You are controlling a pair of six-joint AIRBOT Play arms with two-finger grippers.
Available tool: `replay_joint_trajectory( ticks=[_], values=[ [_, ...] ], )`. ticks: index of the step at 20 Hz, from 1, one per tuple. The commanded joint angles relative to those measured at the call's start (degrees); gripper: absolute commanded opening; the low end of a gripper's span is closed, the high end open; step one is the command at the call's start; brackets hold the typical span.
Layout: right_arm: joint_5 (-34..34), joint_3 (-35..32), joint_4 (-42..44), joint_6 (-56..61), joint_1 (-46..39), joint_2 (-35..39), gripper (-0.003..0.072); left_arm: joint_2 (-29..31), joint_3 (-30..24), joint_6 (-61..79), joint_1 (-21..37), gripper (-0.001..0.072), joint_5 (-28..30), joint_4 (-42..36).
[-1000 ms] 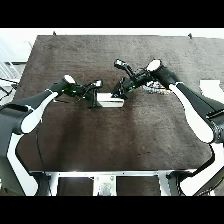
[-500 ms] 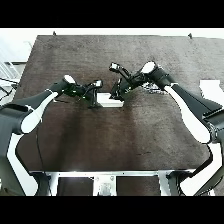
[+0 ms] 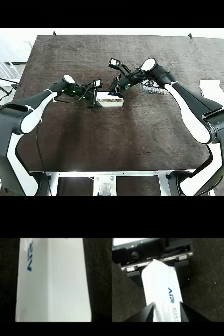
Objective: Fold the box and place the chain.
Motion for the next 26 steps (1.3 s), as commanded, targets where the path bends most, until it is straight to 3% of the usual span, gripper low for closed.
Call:
replay_joint_trajectory(
  ticks=[1,13,22,26],
  values=[
    [0.0,0.2,-2.2,0.9,0.2,0.0,0.0390,0.0,0.1,0.1,0.0,0.0467,-0.1,0.0],
    [-0.4,-1.4,-2.6,2.1,0.7,0.0,0.0294,0.0,0.1,0.1,0.0,0.0467,-0.1,0.0],
    [-2.7,-1.7,-4.7,4.9,2.7,-0.7,0.0294,0.0,0.1,0.1,0.0,0.0467,-0.1,0.0],
    [1.7,-4.3,-3.0,5.0,2.6,-0.7,0.0297,0.0,0.1,0.1,0.0,0.0467,0.0,0.0]
  ],
)
